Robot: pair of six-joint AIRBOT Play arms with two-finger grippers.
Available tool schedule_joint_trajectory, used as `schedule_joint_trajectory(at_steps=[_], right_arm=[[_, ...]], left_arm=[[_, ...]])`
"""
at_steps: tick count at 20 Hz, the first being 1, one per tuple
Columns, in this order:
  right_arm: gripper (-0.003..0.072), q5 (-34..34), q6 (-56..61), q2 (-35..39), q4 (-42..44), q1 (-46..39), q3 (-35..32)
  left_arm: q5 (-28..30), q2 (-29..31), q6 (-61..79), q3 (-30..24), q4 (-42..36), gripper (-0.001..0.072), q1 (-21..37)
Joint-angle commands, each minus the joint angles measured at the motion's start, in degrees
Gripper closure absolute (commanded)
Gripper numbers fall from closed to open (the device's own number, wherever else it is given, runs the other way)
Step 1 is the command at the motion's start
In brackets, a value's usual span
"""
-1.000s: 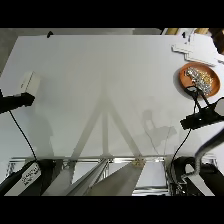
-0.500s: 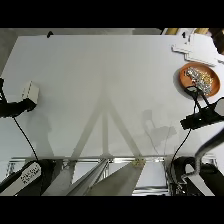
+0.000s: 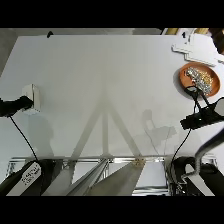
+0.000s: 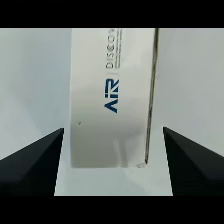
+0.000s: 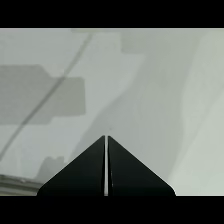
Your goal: Fold the box and place the chain.
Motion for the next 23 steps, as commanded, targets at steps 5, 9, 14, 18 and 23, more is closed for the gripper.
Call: schedule_joint_trajectory(at_steps=[5, 9, 14, 18, 23], right_arm=[[0.0668, 0.00, 0.00, 0.04, 0.00, -0.04, 0.07], [0.0668, 0.00, 0.00, 0.04, 0.02, -0.04, 0.07], [0.0668, 0.02, 0.00, 0.04, 0.00, -0.04, 0.07], [0.0668, 0.00, 0.00, 0.04, 0.02, -0.04, 0.07], [0.0668, 0.00, 0.00, 0.04, 0.02, -0.04, 0.07]], left_arm=[[-5.60, 16.96, 0.35, 0.00, 2.91, 0.0027, -3.63], [-17.68, 22.64, 0.31, 0.00, 3.82, 0.0374, -8.59], [-26.60, 26.18, -0.28, 0.00, 3.82, 0.0381, -11.43], [-25.53, 26.14, -0.28, 0.00, 3.82, 0.0381, -11.54], [-23.71, 26.14, -0.28, -0.02, 3.82, 0.0380, -11.54]])
